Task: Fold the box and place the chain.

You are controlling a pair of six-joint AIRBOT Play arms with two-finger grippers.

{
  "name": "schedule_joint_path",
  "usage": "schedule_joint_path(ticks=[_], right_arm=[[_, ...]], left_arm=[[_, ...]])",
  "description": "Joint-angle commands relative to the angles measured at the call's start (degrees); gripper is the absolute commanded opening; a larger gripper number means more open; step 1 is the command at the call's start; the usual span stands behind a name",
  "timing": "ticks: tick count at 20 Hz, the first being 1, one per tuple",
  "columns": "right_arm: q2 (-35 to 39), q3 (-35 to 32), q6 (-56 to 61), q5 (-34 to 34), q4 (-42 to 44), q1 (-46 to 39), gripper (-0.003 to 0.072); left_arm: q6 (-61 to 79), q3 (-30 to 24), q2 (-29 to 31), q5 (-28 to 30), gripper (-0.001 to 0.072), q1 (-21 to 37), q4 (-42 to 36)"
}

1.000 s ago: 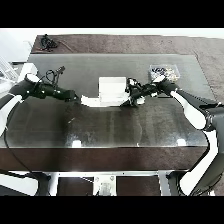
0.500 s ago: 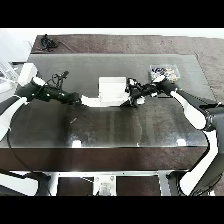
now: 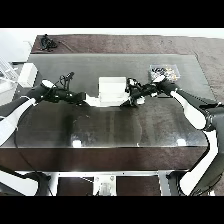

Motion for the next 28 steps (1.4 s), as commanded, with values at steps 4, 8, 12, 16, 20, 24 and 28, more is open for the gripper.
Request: schedule_joint_path(ticks=[4, 8, 12, 16, 20, 24, 28], right_arm=[[0.0, 0.0, 0.0, 0.0, 0.0, 0.0, 0.0586], [0.0, 0.0, 0.0, 0.0, 0.0, 0.0, 0.0586], [0.0, 0.0, 0.0, 0.0, 0.0, 0.0, 0.0586], [0.0, 0.0, 0.0, 0.0, 0.0, 0.0, 0.0586], [0.0, 0.0, 0.0, 0.0, 0.0, 0.0, 0.0586], [0.0, 0.0, 0.0, 0.0, 0.0, 0.0, 0.0586], [0.0, 0.0, 0.0, 0.0, 0.0, 0.0, 0.0586]], left_arm=[[3.3, 1.1, -0.2, -1.9, 0.0144, -1.8, -10.5], [1.4, 3.1, -0.2, -4.8, 0.0322, -2.1, -11.2], [-0.3, 3.4, -0.2, -4.9, 0.0322, -2.6, -12.2], [-4.7, 3.4, -0.2, -2.8, 0.0322, -3.7, -11.4], [-10.2, 4.3, -0.2, -2.4, 0.0322, -4.5, -7.6], [-19.2, 6.9, -0.2, -1.3, 0.0321, -6.1, 2.0], [-21.6, 7.3, -0.2, -0.8, 0.0322, -7.1, 3.2]])
